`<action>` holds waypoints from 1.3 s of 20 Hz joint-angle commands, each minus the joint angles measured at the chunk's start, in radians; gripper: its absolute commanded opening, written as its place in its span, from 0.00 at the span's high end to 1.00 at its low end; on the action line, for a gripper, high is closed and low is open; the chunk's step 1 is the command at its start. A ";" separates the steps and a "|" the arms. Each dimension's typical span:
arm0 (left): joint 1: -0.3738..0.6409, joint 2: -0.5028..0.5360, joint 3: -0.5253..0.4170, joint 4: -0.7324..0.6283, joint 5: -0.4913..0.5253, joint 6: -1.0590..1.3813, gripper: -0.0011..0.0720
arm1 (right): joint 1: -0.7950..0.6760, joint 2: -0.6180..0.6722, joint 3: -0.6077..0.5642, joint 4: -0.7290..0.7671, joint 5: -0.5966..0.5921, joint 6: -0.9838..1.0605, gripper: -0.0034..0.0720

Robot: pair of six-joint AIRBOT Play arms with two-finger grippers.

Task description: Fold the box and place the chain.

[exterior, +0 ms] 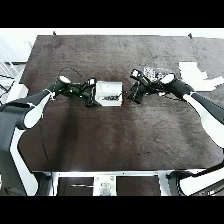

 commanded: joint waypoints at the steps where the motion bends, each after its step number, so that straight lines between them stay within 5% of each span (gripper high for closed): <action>1: 0.000 -0.001 0.000 0.000 0.000 0.000 0.33 | 0.002 -0.078 0.060 0.075 0.095 -0.133 0.26; 9: 0.000 -0.001 0.000 0.000 0.000 0.000 0.33 | 0.022 -0.150 0.098 0.021 0.127 -0.161 0.27; 12: 0.000 -0.001 0.000 0.000 0.000 0.000 0.33 | 0.022 -0.156 0.098 0.014 0.112 -0.161 0.54; 14: 0.000 -0.001 0.000 0.000 0.000 0.000 0.33 | 0.018 -0.153 0.109 -0.009 0.111 -0.153 0.87; 15: 0.000 -0.001 0.000 0.000 0.000 0.000 0.33 | 0.012 -0.145 0.113 -0.014 0.117 -0.146 0.95; 26: 0.000 -0.001 0.000 0.000 0.000 0.000 0.33 | 0.014 0.169 0.117 0.082 0.283 -0.011 0.94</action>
